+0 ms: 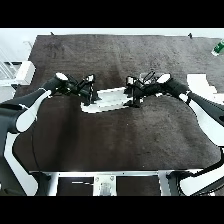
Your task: Fold the box and place the chain.
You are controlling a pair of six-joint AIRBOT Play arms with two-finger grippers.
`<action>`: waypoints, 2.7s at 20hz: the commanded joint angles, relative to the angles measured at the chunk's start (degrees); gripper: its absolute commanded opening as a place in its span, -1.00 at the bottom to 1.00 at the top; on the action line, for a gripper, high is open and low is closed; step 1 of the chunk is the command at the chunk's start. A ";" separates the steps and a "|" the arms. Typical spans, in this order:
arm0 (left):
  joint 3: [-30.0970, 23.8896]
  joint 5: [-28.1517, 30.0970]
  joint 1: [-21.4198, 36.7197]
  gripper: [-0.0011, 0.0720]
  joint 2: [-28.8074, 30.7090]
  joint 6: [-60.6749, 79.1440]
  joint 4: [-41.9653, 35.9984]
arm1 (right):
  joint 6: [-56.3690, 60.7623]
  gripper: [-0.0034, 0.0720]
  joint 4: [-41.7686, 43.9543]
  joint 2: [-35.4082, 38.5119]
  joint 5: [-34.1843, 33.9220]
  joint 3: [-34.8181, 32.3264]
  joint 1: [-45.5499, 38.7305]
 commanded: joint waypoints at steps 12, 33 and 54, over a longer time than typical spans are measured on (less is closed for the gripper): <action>0.02 0.00 0.02 -0.91 0.00 0.00 0.02 | -6.58 0.95 6.08 -3.80 4.50 0.15 -0.04; 0.02 0.00 0.02 -0.91 0.00 0.00 0.00 | -7.63 0.95 8.07 -11.85 10.58 5.73 -1.18; 0.02 0.00 0.02 -0.91 0.00 0.00 0.00 | -8.02 0.86 9.25 -12.41 10.49 5.73 -1.18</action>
